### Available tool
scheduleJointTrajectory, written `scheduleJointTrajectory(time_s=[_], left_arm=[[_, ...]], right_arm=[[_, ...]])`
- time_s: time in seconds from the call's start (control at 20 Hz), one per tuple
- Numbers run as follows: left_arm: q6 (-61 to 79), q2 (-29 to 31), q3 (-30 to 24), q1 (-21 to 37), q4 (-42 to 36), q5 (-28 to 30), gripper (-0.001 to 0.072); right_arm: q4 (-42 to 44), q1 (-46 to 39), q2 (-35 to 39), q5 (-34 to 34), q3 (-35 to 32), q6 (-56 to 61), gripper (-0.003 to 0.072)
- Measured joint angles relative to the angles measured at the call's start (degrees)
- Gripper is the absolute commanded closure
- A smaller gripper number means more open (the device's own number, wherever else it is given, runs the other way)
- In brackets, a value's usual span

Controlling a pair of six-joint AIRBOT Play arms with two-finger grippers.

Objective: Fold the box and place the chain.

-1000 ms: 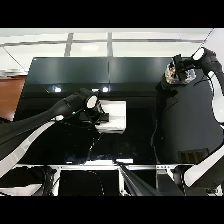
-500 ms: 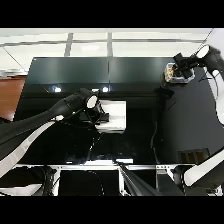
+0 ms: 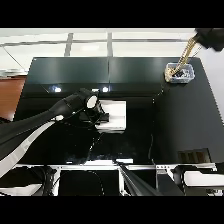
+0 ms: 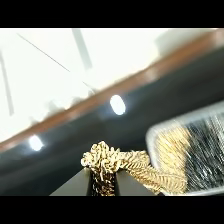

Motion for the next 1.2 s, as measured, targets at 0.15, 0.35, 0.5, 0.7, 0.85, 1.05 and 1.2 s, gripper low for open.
scheduleJointTrajectory(time_s=[0.15,0.35,0.5,0.7,0.85,1.05,1.2], left_arm=[[0.02,0.02,0.0,0.0,0.0,-0.02,0.0682],[0.02,0.02,0.0,0.0,0.0,-0.04,0.0682],[0.02,0.02,0.0,0.0,0.0,-0.04,0.0682],[0.02,0.02,0.0,0.0,0.0,-0.02,0.0681],[0.02,0.02,0.0,0.0,0.0,-0.02,0.0682],[0.02,0.02,0.0,0.0,0.02,-0.04,0.0682],[0.02,0.02,0.0,0.0,0.02,-0.04,0.0682]], right_arm=[[3.82,0.0,8.02,2.62,0.13,-6.03,0.0669],[8.04,0.9,16.68,10.56,0.17,-12.07,0.0669],[9.81,4.15,20.57,18.86,-0.72,-14.08,0.0669],[11.72,11.45,22.67,24.85,-1.95,-15.23,0.0669],[12.52,16.96,23.17,26.99,-2.27,-15.56,0.0669],[12.94,22.03,23.39,28.87,-4.13,-15.72,0.0669],[14.25,24.9,23.41,28.3,-9.16,-15.67,0.0669]])
